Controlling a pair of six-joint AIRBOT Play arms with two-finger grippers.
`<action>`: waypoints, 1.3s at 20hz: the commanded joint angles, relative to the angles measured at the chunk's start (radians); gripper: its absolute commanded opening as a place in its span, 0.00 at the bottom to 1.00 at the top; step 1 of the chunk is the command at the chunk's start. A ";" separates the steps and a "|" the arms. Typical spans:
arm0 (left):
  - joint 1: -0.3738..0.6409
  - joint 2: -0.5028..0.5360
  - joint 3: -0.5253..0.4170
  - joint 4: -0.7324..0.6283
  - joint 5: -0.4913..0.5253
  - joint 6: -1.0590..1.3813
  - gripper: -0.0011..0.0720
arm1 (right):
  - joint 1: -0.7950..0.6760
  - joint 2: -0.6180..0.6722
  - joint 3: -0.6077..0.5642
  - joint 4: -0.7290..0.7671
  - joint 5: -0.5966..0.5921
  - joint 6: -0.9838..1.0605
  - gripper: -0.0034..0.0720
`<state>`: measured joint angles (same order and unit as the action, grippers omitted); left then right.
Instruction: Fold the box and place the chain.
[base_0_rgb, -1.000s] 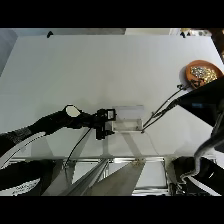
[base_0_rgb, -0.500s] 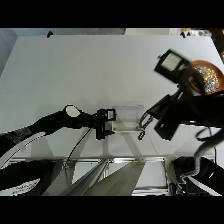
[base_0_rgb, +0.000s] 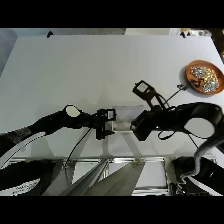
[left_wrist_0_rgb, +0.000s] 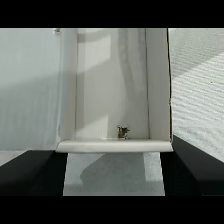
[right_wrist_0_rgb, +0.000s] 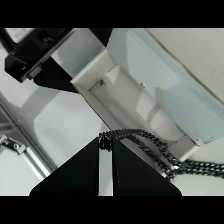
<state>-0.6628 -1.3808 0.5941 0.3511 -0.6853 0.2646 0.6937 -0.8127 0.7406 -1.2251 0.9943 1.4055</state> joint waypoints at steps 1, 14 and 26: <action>0.000 0.000 0.000 0.000 0.000 0.000 0.44 | 0.001 -0.032 -0.084 0.040 -0.074 0.000 0.08; 0.000 0.000 0.000 0.000 0.000 0.000 0.44 | 0.001 -0.187 -0.098 0.000 -0.134 0.008 0.17; 0.000 0.000 0.000 0.000 0.000 0.000 0.44 | -0.139 0.013 0.074 -0.121 0.178 0.039 0.40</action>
<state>-0.6628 -1.3808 0.5941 0.3511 -0.6853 0.2646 0.6338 -0.8818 0.7525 -1.2732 1.0382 1.4403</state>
